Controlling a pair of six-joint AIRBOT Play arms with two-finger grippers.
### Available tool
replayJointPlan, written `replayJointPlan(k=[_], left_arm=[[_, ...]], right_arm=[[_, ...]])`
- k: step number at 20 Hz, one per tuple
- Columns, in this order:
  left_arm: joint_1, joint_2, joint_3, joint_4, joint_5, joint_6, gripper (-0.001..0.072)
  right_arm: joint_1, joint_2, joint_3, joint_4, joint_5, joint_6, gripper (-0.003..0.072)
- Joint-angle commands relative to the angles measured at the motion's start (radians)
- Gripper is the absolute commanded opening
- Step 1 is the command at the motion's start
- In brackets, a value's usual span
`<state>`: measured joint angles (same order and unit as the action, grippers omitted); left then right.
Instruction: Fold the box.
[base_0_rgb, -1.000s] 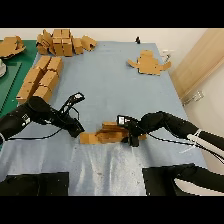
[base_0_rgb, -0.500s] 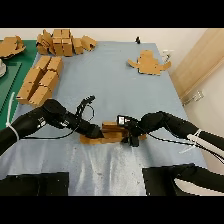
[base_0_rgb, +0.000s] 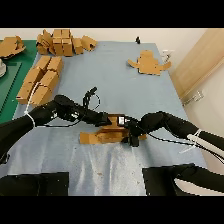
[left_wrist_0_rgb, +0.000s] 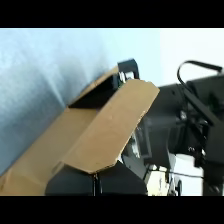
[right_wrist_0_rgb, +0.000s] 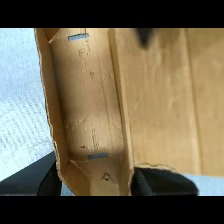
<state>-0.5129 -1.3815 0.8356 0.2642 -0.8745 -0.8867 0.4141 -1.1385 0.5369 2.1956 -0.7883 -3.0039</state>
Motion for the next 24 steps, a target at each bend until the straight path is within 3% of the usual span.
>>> replayJointPlan(k=[1, 4, 12, 17, 21, 24], left_arm=[[0.003, -0.060, 0.015, 0.026, 0.063, -0.041, 0.0010], [0.003, -0.105, 0.017, 0.103, 0.047, -0.136, 0.0009], [0.003, -0.137, 0.024, 0.103, 0.047, -0.130, 0.0010], [0.005, -0.134, 0.098, 0.104, 0.053, 0.042, 0.0010], [0.037, -0.048, 0.119, 0.195, 0.064, 0.194, 0.0006], [0.080, 0.096, 0.050, 0.365, 0.153, 0.240, 0.0005]], right_arm=[[-0.001, -0.001, 0.000, 0.000, 0.001, 0.000, 0.0450], [-0.001, -0.001, 0.000, 0.000, 0.001, 0.000, 0.0450], [-0.001, -0.001, 0.000, 0.000, 0.001, 0.000, 0.0450], [-0.001, -0.001, 0.000, 0.000, 0.000, 0.000, 0.0450], [-0.001, -0.001, 0.000, 0.000, -0.001, 0.000, 0.0450], [-0.001, -0.001, 0.000, 0.000, -0.003, 0.000, 0.0450]])
